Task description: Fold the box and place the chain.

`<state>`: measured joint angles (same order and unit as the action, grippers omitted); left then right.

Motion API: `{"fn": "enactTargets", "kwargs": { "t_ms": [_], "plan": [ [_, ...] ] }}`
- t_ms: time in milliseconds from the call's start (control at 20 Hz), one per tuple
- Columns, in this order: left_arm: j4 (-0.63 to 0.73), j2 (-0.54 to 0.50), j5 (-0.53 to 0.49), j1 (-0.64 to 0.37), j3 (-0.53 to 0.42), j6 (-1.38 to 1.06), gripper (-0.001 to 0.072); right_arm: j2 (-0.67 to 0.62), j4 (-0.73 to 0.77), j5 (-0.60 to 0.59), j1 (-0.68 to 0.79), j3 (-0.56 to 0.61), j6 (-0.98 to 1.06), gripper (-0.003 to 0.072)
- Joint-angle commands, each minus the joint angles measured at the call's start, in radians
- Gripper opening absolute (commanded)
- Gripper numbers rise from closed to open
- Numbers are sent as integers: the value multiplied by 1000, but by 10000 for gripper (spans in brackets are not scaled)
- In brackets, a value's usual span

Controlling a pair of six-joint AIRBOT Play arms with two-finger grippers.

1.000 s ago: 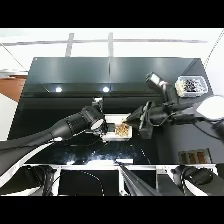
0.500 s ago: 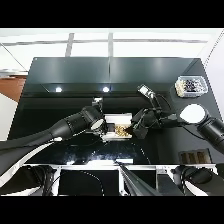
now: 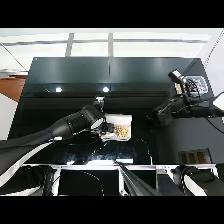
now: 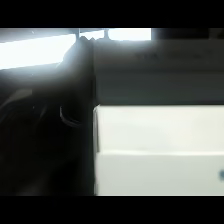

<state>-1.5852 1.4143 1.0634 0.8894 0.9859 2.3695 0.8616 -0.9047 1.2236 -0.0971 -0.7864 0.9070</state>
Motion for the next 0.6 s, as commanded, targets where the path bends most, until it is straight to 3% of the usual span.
{"fn": "enactTargets", "kwargs": {
  "t_ms": [0, 250, 550],
  "plan": [
    [-4, -2, 66, -6, 24, -51, 558, -5, -5, 21, 49, -4, 2, 705],
    [-4, -62, 183, -6, 124, -277, 578, -5, -6, 11, 49, -4, 3, 705],
    [6, -287, 415, -53, 118, -766, 577, -5, -13, -5, 49, -4, 2, 706]
  ]
}}
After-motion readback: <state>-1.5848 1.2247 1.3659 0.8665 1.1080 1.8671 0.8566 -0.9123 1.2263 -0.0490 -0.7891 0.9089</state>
